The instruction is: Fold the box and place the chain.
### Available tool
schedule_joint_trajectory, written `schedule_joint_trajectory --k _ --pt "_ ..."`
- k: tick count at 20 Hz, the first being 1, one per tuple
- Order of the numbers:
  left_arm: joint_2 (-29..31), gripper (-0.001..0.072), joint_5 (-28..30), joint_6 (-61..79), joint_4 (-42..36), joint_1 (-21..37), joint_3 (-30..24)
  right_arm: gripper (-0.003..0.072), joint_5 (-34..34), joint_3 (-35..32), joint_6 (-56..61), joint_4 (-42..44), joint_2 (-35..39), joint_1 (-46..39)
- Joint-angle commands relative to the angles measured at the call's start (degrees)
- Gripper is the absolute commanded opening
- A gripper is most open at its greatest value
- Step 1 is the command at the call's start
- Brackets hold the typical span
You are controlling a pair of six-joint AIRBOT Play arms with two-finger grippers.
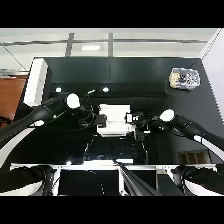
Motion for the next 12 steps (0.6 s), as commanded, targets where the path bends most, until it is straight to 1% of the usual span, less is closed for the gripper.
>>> schedule_joint_trajectory --k 1,4,6,7,10,12 --pt "-0.6 0.0558 -1.7 -4.7 3.9 -2.0 2.8 0.0238 0.1 0.0 0.0 0.0 0.0 0.0" --pt "-0.6 0.0549 -3.3 -4.7 2.5 -2.5 4.2 0.0239 0.1 0.0 0.0 0.0 0.0 0.0" --pt "-0.6 0.0431 -3.6 -4.7 0.7 -2.5 4.2 0.0239 0.1 0.0 0.0 0.0 0.0 0.0" --pt "-0.6 0.0404 -3.6 -4.7 0.2 -2.5 4.2 0.0239 0.1 0.0 0.0 0.0 0.0 0.0" --pt "-0.6 0.0400 -3.9 -4.9 -1.1 -2.8 4.2 0.0239 0.1 0.0 0.0 0.0 0.0 0.0" --pt "-0.7 0.0400 -3.7 -7.9 1.0 -3.9 4.2 0.0239 0.1 0.0 0.0 0.0 0.0 0.0"
